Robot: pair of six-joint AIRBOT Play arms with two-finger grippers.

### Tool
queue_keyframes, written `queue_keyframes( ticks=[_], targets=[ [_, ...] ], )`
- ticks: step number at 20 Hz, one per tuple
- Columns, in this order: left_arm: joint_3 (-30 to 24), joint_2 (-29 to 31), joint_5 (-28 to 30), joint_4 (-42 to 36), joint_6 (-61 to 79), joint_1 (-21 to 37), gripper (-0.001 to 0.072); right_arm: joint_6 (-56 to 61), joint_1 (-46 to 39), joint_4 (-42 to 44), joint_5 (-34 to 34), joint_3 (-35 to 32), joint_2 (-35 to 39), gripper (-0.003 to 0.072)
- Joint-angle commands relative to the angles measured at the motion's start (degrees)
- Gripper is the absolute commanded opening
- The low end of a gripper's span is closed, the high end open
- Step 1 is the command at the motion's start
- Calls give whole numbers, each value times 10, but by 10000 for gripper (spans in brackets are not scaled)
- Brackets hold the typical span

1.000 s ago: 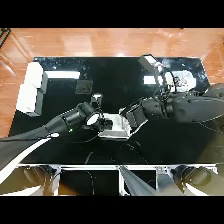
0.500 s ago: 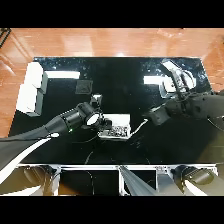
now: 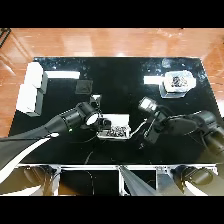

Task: Fold the box and place the chain.

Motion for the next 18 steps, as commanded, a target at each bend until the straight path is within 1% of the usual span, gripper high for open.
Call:
queue_keyframes(
  ticks=[1,5,10,13,18],
  targets=[
    [0,0,-2,18,-10,1,19,-56,39,6,91,-22,-24,700],
    [0,0,-1,22,-10,2,20,-72,39,6,126,-22,-52,700],
    [0,0,0,22,-9,2,20,-89,38,5,131,-22,-86,699],
    [0,0,1,22,-9,2,20,-122,38,4,123,-22,-98,699],
    [0,0,1,22,-9,2,20,-161,31,6,91,-22,-110,700]
  ],
)
